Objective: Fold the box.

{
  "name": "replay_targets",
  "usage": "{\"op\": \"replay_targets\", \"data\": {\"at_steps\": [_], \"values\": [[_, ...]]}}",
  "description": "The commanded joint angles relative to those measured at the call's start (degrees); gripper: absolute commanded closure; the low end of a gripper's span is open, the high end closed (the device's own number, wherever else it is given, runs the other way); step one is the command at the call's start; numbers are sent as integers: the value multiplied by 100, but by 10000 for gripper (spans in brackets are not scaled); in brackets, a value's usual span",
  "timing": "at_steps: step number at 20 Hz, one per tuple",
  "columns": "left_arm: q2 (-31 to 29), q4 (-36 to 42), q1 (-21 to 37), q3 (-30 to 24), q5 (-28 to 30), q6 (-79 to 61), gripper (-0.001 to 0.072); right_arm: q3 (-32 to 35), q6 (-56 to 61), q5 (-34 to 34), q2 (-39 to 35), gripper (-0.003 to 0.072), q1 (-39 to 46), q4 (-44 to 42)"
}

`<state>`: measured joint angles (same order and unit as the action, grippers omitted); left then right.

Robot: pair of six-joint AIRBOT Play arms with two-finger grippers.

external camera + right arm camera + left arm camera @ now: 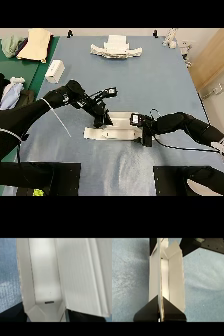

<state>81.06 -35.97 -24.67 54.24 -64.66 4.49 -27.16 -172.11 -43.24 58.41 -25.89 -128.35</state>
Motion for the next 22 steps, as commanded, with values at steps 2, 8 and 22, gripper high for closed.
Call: {"op": "replay_targets", "data": {"at_steps": [2,8,22], "values": [[0,0,2,4,2,0,694,4,0,57,94,32,-17,22],[0,-2,0,4,2,0,694,4,0,79,225,31,-15,105],[0,0,0,4,2,-2,694,-2,0,57,264,273,-17,105]]}}
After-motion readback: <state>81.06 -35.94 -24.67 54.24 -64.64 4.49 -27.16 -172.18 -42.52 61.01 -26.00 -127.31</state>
